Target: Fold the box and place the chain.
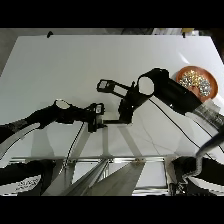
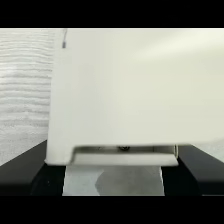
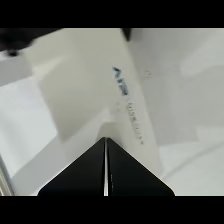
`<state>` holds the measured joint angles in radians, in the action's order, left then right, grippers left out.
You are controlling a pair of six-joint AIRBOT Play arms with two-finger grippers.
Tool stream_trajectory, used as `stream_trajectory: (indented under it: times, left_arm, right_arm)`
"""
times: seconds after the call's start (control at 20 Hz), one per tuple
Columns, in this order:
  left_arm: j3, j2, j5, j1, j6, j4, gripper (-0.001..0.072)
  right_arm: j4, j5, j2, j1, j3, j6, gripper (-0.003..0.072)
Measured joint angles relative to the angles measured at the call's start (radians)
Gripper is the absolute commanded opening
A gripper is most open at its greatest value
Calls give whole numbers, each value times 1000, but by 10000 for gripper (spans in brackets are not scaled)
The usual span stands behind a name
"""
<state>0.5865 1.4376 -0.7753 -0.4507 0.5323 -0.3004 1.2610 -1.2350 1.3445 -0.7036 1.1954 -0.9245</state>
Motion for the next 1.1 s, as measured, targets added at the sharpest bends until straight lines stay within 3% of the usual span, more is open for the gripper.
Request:
stream_trajectory:
  times: [0.15, 0.3, 0.85, 1.1]
  left_arm:
    - [0, 0, 0, 0, 0, 0, 311]
    - [0, 0, 0, 0, 0, 0, 311]
    - [0, 0, 0, 0, 0, 0, 311]
    - [0, 0, 0, 0, 0, 0, 311]
  right_arm:
    - [-18, 29, -40, -20, -46, 85, 139]
    - [-28, 88, -63, -33, -103, 134, 201]
    - [-35, 220, -152, -64, -164, 230, 197]
    - [-98, 303, -188, 12, -166, 271, 197]
